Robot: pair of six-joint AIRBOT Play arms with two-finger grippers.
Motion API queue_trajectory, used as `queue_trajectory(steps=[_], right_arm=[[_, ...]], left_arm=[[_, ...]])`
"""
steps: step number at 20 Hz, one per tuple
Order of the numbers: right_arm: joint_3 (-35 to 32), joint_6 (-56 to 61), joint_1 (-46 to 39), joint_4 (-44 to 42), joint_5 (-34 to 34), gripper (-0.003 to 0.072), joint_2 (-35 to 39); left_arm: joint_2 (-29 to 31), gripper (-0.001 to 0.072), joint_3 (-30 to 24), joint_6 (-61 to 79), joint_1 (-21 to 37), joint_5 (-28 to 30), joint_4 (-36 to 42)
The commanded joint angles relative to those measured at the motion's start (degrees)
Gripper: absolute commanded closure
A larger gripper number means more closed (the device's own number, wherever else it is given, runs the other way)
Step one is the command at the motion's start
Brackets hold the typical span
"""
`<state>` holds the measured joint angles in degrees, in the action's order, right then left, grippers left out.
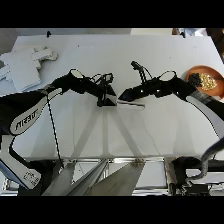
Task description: Fold the box and place the chain.
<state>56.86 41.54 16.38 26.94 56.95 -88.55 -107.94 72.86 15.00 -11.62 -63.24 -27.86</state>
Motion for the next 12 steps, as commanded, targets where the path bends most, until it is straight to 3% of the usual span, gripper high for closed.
queue_trajectory(steps=[1, 6, 12], right_arm=[[-0.48, 0.00, 0.26, 0.79, -0.74, 0.0681, -0.04], [-0.85, 0.24, 2.56, 1.27, -1.07, 0.0680, -2.91], [-0.81, 0.00, 2.75, -0.44, -1.11, 0.0680, -0.70]], left_arm=[[0.02, 0.0143, 0.04, 0.00, -0.02, 0.02, -0.02], [0.02, 0.0143, 0.04, 0.02, -0.02, 0.02, -0.02], [0.02, 0.0143, 0.04, 0.02, -0.02, 0.02, -0.02]])
